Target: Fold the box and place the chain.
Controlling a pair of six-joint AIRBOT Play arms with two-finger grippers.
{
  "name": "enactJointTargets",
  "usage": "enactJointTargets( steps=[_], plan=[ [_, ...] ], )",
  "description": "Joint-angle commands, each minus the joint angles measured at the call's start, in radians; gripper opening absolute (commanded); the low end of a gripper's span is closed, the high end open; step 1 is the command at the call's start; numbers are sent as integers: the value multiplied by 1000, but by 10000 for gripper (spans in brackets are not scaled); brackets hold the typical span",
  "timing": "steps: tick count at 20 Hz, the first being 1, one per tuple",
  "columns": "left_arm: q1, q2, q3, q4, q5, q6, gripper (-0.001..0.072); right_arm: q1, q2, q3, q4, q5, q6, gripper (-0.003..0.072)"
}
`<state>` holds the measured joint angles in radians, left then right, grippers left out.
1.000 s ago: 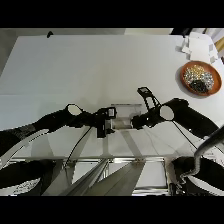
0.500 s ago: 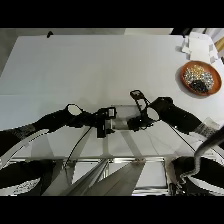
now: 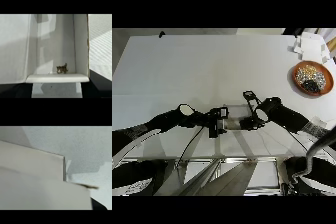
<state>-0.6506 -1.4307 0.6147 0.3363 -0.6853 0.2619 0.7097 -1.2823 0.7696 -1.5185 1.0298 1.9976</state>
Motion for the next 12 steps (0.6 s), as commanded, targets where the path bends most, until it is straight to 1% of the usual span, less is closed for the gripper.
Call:
enactJointTargets(
  steps=[1, 3, 4, 5, 7, 9, 10, 12],
  plan=[
    [1, 0, 0, 0, 0, 0, 31, 1, -6, 1, -29, -33, 49, 288],
    [1, 0, 0, 0, 0, 0, 31, 1, -6, 1, -29, -48, 72, 286],
    [1, 0, 0, 0, 0, 0, 31, 1, -6, 1, -29, -53, 72, 236],
    [1, 0, 0, 0, 0, 0, 31, 1, -6, 1, -29, -54, 72, 166],
    [1, 0, 0, 0, 0, 0, 31, 4, -6, 1, -29, -54, 72, 124],
    [1, 0, 0, 0, 0, 0, 31, 12, -6, 1, -29, -54, 71, 33],
    [1, 0, 0, 0, 0, 0, 31, 16, -6, 1, -29, -54, 71, 10],
    [1, 0, 0, 0, 0, 0, 31, 19, -6, 1, -29, -54, 71, 11]
  ],
)
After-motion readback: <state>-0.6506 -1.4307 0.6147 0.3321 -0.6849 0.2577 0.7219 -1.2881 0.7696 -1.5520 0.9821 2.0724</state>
